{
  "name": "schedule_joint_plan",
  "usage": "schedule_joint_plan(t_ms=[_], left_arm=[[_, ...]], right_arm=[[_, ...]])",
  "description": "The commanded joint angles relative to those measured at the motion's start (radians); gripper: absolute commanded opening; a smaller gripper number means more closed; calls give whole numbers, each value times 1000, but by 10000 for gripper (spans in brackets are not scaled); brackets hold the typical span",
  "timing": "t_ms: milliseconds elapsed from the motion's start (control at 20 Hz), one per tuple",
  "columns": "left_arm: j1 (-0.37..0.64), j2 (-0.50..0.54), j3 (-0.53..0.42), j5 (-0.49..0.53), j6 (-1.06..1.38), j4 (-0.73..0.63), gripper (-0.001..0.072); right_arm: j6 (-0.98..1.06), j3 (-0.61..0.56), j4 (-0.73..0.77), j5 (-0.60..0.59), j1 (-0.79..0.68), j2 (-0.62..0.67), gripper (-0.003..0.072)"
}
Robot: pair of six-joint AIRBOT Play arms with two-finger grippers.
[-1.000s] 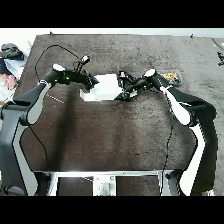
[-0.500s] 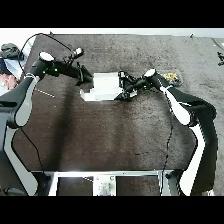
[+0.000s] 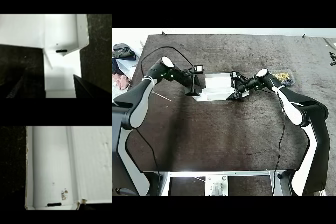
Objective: Fold the box and place the chain.
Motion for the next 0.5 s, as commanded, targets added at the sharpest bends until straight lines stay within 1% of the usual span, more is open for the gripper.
schedule_joint_plan(t_ms=[0,100,150,200,250,300,450], left_arm=[[-25,1,-46,55,16,24,668],[-28,1,-56,66,15,17,666],[-28,1,-57,66,14,13,629],[-28,1,-57,66,12,13,478],[-28,1,-57,64,12,12,384],[-28,1,-57,63,12,3,358],[-28,1,-57,55,12,-48,358]], right_arm=[[0,0,1,0,0,-1,407],[0,0,1,0,0,-1,407],[0,0,1,1,0,-1,407],[0,0,1,0,0,-1,407],[0,0,1,0,0,-1,407],[1,0,1,1,1,-1,407],[0,0,1,0,0,-1,407]])
